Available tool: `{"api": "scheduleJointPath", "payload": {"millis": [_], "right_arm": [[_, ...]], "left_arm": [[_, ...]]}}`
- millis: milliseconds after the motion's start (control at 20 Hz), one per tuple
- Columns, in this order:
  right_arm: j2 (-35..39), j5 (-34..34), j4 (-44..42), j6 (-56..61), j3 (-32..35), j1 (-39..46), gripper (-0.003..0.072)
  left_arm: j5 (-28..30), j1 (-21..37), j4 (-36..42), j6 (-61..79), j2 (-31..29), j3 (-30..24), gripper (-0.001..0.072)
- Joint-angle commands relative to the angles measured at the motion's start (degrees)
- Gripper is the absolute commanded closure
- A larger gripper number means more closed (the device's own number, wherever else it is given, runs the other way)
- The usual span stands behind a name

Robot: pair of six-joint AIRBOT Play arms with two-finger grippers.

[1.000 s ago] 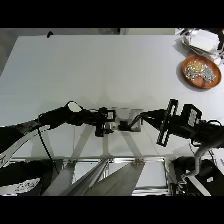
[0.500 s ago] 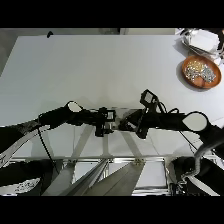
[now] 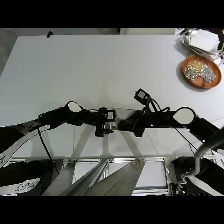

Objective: Fold the box and place the chain.

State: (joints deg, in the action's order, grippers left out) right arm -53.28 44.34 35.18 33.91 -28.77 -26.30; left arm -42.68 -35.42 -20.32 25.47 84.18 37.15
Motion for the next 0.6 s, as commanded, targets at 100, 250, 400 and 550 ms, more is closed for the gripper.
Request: {"api": "scheduleJointPath", "payload": {"millis": [100, 250, 400, 550], "right_arm": [[6.5, 9.2, 12.2, 10.3, -1.6, 13.1, 0.0467], [6.4, 11.5, 29.4, 19.3, -1.5, 18.6, 0.0465], [2.7, 6.9, 30.9, 21.2, -1.3, 18.8, 0.0425], [-3.9, 3.0, 31.2, 21.9, -1.3, 18.2, 0.0419]], "left_arm": [[0.0, 0.0, 0.0, 0.0, 0.0, 0.0, 0.0500], [0.0, 0.0, 0.0, 0.0, 0.0, 0.0, 0.0500], [0.0, 0.0, 0.0, 0.0, 0.0, 0.0, 0.0500], [0.0, 0.0, 0.0, 0.0, 0.0, 0.0, 0.0500]]}}
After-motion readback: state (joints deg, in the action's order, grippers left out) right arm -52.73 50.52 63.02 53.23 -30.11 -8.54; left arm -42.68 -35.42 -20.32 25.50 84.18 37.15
